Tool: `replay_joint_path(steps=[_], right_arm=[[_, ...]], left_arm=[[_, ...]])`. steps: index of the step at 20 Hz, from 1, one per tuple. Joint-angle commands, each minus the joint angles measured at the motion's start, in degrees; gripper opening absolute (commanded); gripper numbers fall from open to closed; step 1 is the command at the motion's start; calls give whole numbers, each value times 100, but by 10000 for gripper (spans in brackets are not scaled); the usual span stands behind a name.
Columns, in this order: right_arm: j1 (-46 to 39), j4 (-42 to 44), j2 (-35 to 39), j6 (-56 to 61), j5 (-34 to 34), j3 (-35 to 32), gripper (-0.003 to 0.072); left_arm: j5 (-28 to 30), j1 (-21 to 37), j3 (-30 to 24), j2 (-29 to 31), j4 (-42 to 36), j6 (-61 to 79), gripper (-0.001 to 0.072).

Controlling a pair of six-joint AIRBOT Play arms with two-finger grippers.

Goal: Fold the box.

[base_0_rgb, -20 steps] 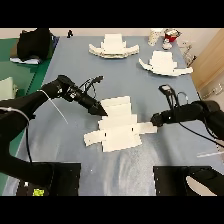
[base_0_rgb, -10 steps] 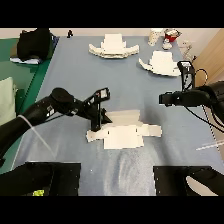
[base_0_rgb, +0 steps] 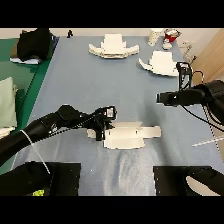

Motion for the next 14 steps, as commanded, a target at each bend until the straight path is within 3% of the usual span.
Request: replay_joint_path(steps=[1, 7, 14], right_arm=[[0, 144, -11, 17, 4, 4, 4], [0, 258, -11, 15, 0, 4, 4], [0, 365, -11, 15, 0, 4, 4]], left_arm=[[155, -48, 15, -7, -26, 26, 12], [-977, 490, 404, -90, -11, -164, 12], [-1276, 505, 404, -605, -7, -164, 13]])
